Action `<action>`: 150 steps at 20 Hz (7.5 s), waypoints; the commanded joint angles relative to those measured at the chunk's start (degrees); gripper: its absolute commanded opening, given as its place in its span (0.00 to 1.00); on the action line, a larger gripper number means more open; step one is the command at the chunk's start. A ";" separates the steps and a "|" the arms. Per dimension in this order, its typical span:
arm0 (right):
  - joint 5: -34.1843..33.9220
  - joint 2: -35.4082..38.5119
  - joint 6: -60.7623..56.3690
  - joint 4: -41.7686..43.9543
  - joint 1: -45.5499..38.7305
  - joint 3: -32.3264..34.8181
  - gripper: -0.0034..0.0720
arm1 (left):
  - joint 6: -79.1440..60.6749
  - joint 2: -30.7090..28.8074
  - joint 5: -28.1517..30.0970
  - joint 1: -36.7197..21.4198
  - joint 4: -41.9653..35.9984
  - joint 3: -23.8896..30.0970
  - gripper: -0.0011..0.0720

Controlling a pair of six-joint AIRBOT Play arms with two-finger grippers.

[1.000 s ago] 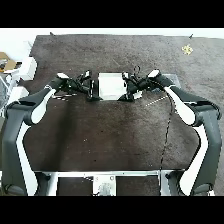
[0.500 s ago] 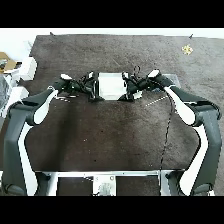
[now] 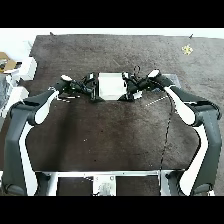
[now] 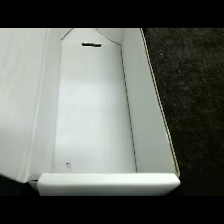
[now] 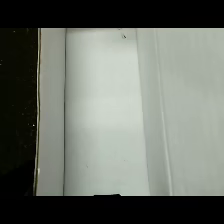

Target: Fold the box and place the chain.

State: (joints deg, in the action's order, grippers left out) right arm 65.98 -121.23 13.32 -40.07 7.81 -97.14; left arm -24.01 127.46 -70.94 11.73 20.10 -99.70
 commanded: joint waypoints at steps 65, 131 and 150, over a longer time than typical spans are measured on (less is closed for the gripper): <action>4.35 14.69 -23.02 -19.96 -1.01 0.00 0.94 | 0.13 0.04 -0.63 -0.07 0.52 0.00 0.41; -4.26 13.94 -6.64 -5.57 0.63 9.81 0.32 | 0.11 0.04 -0.59 -0.07 0.50 0.00 0.41; -9.46 10.62 -6.88 -8.57 4.35 9.77 0.94 | 0.13 0.04 -0.59 -0.07 0.50 0.00 0.41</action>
State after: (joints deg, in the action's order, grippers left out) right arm 56.55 -110.59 6.57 -46.96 12.45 -87.42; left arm -23.86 127.48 -71.55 11.73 20.60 -99.68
